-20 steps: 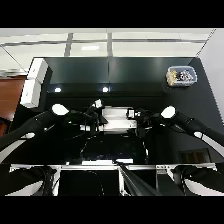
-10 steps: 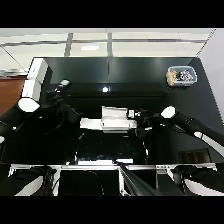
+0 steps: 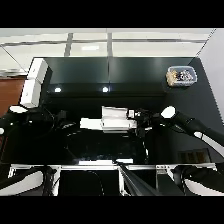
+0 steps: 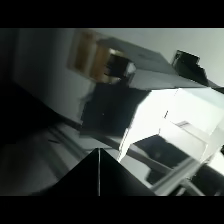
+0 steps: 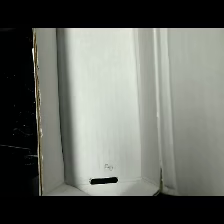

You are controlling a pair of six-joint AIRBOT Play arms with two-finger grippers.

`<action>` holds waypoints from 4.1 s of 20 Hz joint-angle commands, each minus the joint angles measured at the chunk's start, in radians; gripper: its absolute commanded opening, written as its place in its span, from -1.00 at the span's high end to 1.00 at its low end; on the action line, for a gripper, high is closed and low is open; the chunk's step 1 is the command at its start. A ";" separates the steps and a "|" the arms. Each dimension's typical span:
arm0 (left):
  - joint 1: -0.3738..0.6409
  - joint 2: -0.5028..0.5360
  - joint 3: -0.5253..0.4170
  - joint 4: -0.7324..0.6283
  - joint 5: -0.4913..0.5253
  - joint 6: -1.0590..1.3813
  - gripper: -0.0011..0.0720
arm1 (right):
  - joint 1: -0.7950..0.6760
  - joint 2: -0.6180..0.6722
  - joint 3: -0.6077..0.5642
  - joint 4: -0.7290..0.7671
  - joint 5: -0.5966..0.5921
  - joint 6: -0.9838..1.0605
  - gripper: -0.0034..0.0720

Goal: Fold the box and place the chain.

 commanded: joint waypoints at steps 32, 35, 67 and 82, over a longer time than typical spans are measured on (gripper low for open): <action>-0.489 -0.172 0.357 0.002 -0.066 -0.089 -0.73 | 0.000 0.000 0.000 0.000 0.000 0.000 0.47; -0.529 -0.172 0.401 0.041 -0.062 -0.193 -0.72 | 0.000 0.000 0.000 0.000 0.000 0.000 0.47; -0.951 -0.248 0.645 0.917 -0.088 -1.041 -0.10 | 0.000 0.000 0.000 0.000 -0.001 0.001 0.47; -1.006 -0.278 0.703 0.969 -0.081 -1.248 -0.09 | 0.000 0.000 0.000 0.000 -0.001 0.001 0.47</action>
